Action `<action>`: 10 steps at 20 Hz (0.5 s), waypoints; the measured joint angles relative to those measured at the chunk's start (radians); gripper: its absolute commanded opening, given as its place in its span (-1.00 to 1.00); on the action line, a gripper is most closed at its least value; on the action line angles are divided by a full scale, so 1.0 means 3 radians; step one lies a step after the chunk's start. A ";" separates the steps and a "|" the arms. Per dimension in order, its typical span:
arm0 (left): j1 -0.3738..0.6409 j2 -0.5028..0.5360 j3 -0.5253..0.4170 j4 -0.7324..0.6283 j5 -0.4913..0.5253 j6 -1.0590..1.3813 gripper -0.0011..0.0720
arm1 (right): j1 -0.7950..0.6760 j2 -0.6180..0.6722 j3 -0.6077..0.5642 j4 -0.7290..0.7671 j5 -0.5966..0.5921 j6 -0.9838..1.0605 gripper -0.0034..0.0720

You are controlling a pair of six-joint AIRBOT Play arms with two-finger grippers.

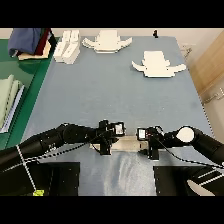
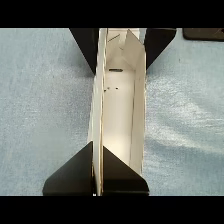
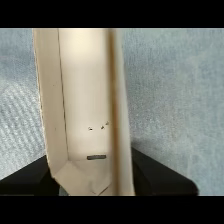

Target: Fold the box.

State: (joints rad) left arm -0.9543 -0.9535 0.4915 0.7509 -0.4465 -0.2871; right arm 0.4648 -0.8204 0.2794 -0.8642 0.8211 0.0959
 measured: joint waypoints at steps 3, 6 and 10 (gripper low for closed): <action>0.0000 0.0000 0.0000 0.0000 0.0004 0.0005 -0.93 | 0.0000 0.0000 0.0000 0.0000 -0.0001 0.0000 0.42; 0.0000 0.0000 0.0000 -0.0010 -0.0005 0.0005 -0.67 | 0.0000 0.0000 0.0000 0.0000 -0.0001 0.0000 0.42; -0.0006 -0.0005 -0.0004 -0.0047 -0.0045 -0.0005 0.62 | 0.0003 0.0000 -0.0003 0.0008 0.0028 0.0001 0.42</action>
